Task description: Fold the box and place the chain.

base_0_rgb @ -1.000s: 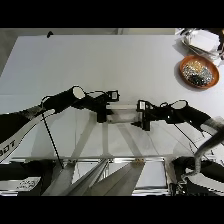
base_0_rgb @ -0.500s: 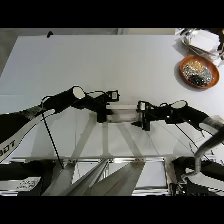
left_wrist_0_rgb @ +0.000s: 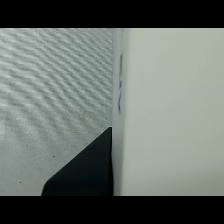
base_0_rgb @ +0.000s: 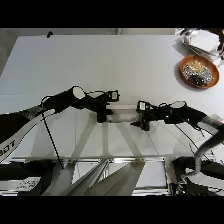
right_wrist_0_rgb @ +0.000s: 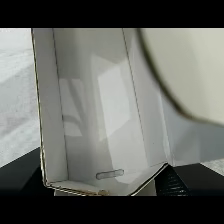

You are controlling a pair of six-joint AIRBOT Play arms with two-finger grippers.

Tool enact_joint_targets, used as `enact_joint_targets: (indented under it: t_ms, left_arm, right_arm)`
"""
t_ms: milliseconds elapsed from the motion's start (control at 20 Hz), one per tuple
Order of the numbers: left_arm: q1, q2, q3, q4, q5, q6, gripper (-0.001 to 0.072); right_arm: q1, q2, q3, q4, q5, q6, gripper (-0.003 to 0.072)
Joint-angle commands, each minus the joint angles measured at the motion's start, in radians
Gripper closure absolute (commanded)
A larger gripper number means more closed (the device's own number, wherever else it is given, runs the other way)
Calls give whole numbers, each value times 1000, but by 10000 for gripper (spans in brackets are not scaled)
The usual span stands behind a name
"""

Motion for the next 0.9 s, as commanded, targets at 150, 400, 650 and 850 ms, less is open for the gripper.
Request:
enact_joint_targets:
  t_ms: [150, 400, 650, 850]
  left_arm:
    - [0, 0, 0, 0, 0, 0, 700]
    - [0, 0, 0, 0, 0, 0, 700]
    - [0, 0, 0, 0, 0, 0, 700]
    - [0, 0, 0, 0, 0, 0, 700]
  right_arm:
    - [13, 1, 13, 5, -1, 2, 114]
    - [41, 1, 16, -32, -27, 7, 144]
    - [41, 1, 16, -43, -27, 6, 293]
    - [41, 1, 16, -47, -27, 6, 391]
